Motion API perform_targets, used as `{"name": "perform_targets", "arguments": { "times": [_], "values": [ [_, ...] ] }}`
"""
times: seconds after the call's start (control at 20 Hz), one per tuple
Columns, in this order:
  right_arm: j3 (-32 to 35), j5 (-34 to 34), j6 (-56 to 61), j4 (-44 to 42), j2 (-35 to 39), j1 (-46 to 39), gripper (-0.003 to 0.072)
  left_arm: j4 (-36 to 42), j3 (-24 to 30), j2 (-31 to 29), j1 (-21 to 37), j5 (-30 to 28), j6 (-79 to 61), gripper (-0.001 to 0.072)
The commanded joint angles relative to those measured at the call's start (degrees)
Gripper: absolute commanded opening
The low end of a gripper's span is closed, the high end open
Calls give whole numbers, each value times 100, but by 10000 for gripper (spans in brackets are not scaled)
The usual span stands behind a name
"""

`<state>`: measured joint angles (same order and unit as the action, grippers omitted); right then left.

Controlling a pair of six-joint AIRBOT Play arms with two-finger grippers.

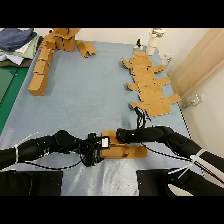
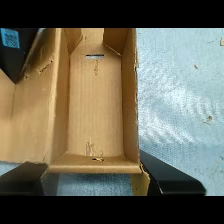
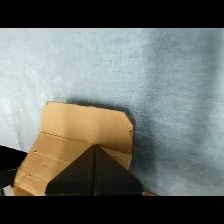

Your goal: Fold the box.

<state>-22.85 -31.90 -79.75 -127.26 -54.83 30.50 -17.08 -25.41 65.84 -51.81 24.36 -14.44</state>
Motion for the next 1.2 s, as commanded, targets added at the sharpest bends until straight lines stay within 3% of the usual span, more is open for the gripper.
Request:
{"name": "perform_targets", "arguments": {
  "times": [0.0, 0.35, 0.55, 0.65, 0.8, 1.05, 1.15],
  "values": [
    [-15, 15, -295, 44, -236, -4, 8, -7, -2, 0, 0, 7, -11, 529],
    [-22, 52, -498, 46, -203, -7, 7, -7, -2, 0, 0, 7, -11, 530],
    [-433, -258, -732, 597, 212, -20, 5, -7, -2, 0, 0, 7, -11, 529],
    [-804, -903, -730, 1416, 669, -20, 5, -7, -2, 0, 0, 7, -11, 529],
    [-1182, -2428, -730, 2527, 1386, -20, 5, -7, -2, 0, 0, 7, -11, 530],
    [-922, -4400, -1681, 2334, 2490, 68, 18, -7, -2, 0, 0, 7, -11, 530],
    [-706, -4570, -2009, 2253, 2798, 66, 406, -7, -2, 0, 0, 7, -11, 529]
  ]
}}
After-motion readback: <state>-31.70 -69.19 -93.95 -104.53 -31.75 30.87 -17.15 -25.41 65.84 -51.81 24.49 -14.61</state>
